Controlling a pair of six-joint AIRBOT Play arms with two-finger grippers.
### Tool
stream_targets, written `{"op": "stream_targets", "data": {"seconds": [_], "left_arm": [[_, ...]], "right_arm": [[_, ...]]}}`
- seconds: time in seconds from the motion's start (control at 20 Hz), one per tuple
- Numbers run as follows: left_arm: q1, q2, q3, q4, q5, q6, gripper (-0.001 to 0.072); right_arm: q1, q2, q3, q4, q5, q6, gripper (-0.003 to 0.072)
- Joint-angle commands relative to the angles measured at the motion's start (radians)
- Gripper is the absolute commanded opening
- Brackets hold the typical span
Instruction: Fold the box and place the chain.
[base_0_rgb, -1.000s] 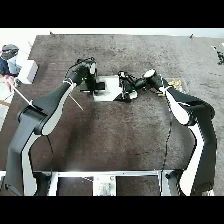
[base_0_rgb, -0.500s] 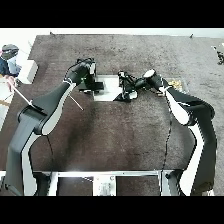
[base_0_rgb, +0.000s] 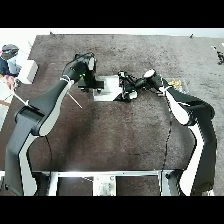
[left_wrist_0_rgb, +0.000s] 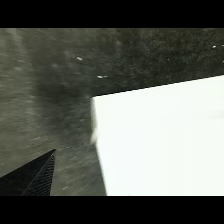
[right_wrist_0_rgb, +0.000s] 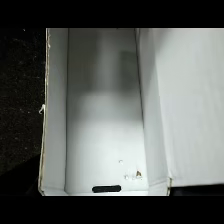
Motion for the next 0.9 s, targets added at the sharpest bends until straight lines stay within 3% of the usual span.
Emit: {"op": "stream_targets", "data": {"seconds": [0.0, 0.3, 0.5, 0.65, 0.85], "left_arm": [[0.026, 0.069, 0.006, -0.009, -0.027, 0.103, 0.0584], [0.094, 0.209, 0.005, -0.032, 0.023, 0.303, 0.0584], [0.12, 0.224, -0.017, -0.002, 0.153, 0.41, 0.0585], [0.189, 0.223, -0.101, -0.282, 0.291, 0.723, 0.0585], [0.372, 0.215, -0.211, -0.842, 0.242, 1.363, 0.0583]], "right_arm": [[0.0, 0.0, 0.0, 0.001, 0.001, 0.0, 0.0299], [0.0, 0.0, 0.0, 0.001, 0.001, 0.0, 0.0299], [0.0, 0.0, 0.0, 0.001, 0.0, 0.0, 0.0299], [0.0, 0.0, 0.0, 0.001, 0.001, 0.0, 0.0299], [0.0, 0.0, 0.0, 0.001, 0.001, 0.0, 0.0299]]}}
